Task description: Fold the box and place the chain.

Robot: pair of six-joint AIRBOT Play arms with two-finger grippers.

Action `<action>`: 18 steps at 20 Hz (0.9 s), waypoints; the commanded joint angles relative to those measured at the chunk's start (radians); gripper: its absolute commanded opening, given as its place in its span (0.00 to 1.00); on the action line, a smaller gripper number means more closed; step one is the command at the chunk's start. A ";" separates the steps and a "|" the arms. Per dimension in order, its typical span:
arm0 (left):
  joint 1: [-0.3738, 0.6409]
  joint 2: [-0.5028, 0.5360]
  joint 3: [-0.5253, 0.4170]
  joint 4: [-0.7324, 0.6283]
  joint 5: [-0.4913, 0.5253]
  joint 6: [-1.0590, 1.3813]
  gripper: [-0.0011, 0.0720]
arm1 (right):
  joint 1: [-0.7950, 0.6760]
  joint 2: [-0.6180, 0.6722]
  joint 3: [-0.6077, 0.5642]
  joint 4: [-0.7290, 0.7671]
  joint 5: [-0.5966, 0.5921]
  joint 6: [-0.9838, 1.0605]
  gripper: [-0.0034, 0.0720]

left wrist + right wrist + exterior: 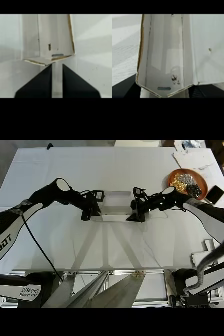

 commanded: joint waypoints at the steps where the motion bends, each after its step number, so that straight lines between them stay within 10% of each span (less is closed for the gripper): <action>1: -0.013 -0.022 0.000 -0.018 0.020 0.002 0.10 | 0.000 0.000 0.000 0.000 0.000 0.000 0.74; 11: 0.003 -0.021 0.000 0.027 -0.061 -0.039 0.11 | 0.000 0.000 0.000 0.000 0.000 0.000 0.74; 18: 0.021 -0.021 0.000 0.129 -0.030 -0.161 0.33 | 0.000 0.000 0.000 0.000 0.000 0.000 0.74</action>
